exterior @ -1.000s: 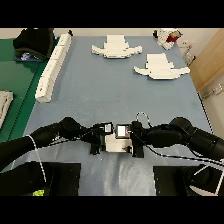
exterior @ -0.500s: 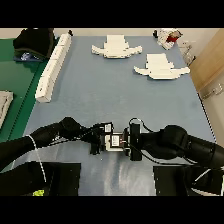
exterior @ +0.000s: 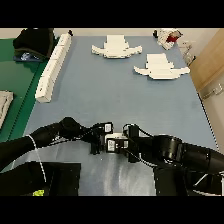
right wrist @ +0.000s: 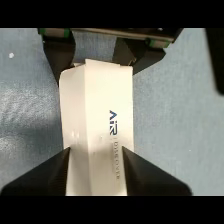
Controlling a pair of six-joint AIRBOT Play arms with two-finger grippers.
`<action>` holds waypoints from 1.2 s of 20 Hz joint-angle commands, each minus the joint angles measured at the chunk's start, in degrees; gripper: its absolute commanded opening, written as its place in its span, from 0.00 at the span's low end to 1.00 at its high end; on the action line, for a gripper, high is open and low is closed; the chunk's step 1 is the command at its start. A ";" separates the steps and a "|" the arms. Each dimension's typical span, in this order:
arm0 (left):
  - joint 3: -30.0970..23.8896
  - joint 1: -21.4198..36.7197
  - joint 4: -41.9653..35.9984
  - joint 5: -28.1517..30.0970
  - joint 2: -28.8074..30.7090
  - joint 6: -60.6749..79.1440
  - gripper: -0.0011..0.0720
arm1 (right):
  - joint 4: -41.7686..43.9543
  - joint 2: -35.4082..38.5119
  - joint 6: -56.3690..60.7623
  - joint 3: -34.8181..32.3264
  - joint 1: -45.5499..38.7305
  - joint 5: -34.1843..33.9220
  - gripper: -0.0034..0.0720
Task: Fold the box.
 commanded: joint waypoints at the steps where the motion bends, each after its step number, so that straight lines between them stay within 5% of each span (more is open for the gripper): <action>1: 0.00 -0.02 0.20 -0.11 0.04 0.42 0.71 | -1.33 1.18 1.18 0.09 0.31 0.26 0.57; 16: 0.00 -0.02 0.20 -0.11 0.04 0.42 0.71 | -1.60 3.78 1.03 0.07 0.24 2.58 0.58; 18: 0.00 -0.02 0.20 -0.11 0.04 0.42 0.71 | -1.81 3.17 1.03 0.07 0.24 2.58 0.42; 24: 0.00 -0.02 0.20 -0.09 0.04 0.42 0.71 | 0.68 1.75 1.03 0.07 0.31 2.58 0.36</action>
